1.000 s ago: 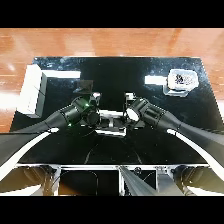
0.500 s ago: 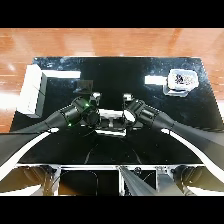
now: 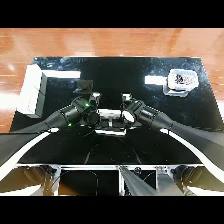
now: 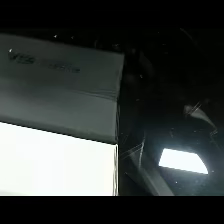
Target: Fold the box and place the chain.
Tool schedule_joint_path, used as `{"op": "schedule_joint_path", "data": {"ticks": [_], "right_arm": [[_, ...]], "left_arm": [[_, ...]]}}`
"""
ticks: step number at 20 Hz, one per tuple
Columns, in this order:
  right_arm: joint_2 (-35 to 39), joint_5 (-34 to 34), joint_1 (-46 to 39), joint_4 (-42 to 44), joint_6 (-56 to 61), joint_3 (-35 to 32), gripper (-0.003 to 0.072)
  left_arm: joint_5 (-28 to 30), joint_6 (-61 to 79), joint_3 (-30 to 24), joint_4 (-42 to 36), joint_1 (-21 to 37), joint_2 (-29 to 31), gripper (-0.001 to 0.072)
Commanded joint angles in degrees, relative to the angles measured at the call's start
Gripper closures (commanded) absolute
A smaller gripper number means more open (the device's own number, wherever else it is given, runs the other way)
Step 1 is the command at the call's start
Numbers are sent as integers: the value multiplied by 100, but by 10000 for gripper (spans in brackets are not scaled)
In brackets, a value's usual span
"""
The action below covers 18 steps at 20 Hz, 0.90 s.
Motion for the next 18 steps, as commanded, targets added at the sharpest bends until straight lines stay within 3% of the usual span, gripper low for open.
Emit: {"op": "schedule_joint_path", "data": {"ticks": [1,13,14,15,18], "right_arm": [[0,-52,7,109,-184,7,652],[4,2,4,249,-282,92,641],[4,52,4,245,-282,146,381],[4,111,0,234,-284,205,295],[4,291,0,79,-284,339,297]], "left_arm": [[-2,7,0,-17,-4,-4,688],[46,7,0,-17,-4,-4,688],[52,7,0,-17,-4,-4,688],[52,7,0,-20,-4,-4,688],[59,7,0,-20,-4,-4,688]]}}
